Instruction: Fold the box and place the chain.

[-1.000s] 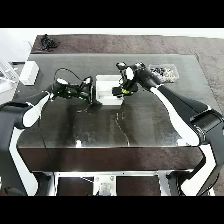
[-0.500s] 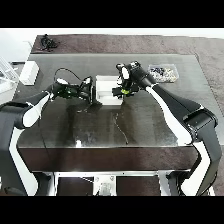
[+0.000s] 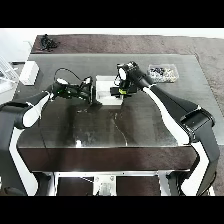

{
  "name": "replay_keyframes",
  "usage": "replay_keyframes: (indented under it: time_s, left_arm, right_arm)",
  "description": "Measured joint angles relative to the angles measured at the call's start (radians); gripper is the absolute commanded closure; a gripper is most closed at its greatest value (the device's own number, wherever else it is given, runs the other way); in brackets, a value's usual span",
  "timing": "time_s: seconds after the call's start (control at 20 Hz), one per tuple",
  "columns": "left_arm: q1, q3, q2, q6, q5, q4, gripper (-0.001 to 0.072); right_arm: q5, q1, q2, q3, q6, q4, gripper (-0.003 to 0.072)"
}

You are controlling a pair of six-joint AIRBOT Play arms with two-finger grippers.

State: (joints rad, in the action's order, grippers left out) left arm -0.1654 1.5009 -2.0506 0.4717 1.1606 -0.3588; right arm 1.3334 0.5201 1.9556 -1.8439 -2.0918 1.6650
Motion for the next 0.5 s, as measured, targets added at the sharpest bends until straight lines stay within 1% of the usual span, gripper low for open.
replay_keyframes:
  time_s: [0.05,0.3,0.35,0.4,0.45,0.5]
  left_arm:
    - [0.000,0.000,0.000,0.000,0.000,0.000,0.0401]
    - [0.000,0.000,0.000,0.000,0.000,0.000,0.0401]
    - [0.000,0.000,0.000,0.001,0.000,0.000,0.0401]
    - [0.000,0.000,0.000,0.001,0.000,0.000,0.0401]
    - [0.000,0.000,0.000,0.001,0.001,-0.001,0.0401]
    - [0.000,0.000,0.000,0.001,0.001,-0.001,0.0401]
  right_arm:
    - [0.002,0.001,0.003,0.000,-0.005,-0.001,0.0413]
    - [0.007,0.003,0.019,0.000,-0.034,-0.011,0.0435]
    - [0.007,0.003,0.022,0.000,-0.037,-0.017,0.0541]
    - [0.008,0.003,0.024,0.000,-0.042,-0.020,0.0567]
    - [0.010,0.001,0.024,0.000,-0.043,-0.023,0.0567]
    - [0.010,0.001,0.025,-0.001,-0.043,-0.026,0.0621]
